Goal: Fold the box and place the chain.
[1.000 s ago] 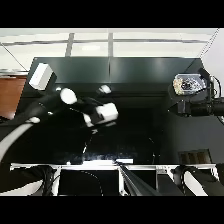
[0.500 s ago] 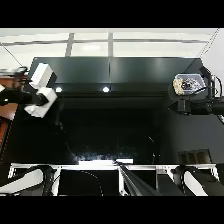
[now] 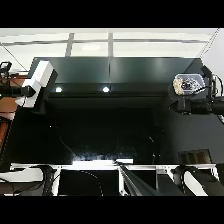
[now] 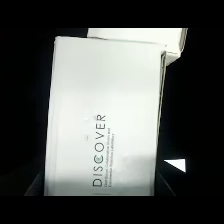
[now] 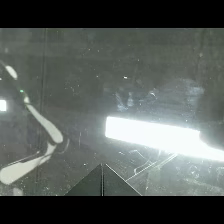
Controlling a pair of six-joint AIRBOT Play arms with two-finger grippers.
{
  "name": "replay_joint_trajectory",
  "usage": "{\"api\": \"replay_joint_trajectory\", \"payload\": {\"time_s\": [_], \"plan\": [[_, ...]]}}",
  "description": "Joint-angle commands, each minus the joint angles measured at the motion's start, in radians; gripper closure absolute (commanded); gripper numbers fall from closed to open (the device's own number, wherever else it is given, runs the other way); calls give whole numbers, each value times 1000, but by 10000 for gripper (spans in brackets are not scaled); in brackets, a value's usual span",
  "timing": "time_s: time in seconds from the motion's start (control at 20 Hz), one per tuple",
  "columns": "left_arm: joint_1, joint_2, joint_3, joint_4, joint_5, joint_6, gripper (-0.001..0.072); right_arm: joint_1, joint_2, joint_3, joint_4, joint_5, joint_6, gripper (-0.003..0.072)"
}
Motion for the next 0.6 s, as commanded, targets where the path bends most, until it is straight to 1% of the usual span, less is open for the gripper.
{"api": "replay_joint_trajectory", "payload": {"time_s": [0.0,0.05,0.1,0.15,0.3,0.4,0.5,0.55], "plan": [[-24,-83,64,-72,15,39,422,1,0,0,0,-3,14,678],[-30,-87,68,-100,18,39,353,1,0,0,0,-3,14,678],[-35,-86,71,-106,19,39,37,1,0,0,0,-2,14,678],[-36,-80,78,-98,11,18,-11,1,0,0,0,-2,14,678],[-26,-5,101,-73,-68,-8,-11,5,0,0,0,5,14,678],[-21,89,108,-4,-114,-76,-11,23,0,0,0,0,8,678],[-19,186,108,35,-162,-143,-8,44,0,11,-2,2,-13,678],[-18,231,108,32,-210,-185,20,53,2,29,-3,18,-17,679]]}}
